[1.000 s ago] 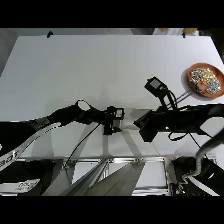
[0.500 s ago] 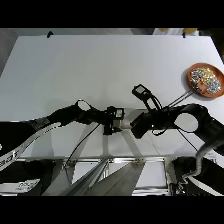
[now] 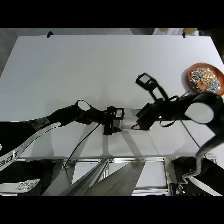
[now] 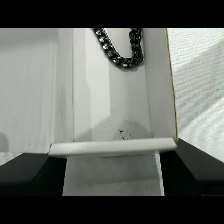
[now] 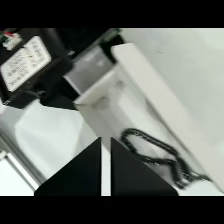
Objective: Fold the box and place the chain.
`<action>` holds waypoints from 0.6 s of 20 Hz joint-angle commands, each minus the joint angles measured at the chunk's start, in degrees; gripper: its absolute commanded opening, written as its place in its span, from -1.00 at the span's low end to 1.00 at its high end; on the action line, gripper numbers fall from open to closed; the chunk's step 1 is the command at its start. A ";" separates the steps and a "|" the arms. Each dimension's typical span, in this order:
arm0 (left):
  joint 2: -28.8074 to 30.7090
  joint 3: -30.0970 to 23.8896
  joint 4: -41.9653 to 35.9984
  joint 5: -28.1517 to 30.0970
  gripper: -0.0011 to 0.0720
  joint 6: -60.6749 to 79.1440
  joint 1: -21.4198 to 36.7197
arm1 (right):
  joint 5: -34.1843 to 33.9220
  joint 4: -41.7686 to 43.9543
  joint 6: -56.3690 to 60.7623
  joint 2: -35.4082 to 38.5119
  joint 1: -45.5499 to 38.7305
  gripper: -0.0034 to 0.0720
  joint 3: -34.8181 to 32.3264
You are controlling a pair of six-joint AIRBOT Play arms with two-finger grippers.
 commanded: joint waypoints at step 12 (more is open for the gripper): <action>0.04 0.04 0.00 0.00 -0.12 0.00 0.02 | 0.46 -15.37 5.57 -9.07 -31.54 -0.37 1.92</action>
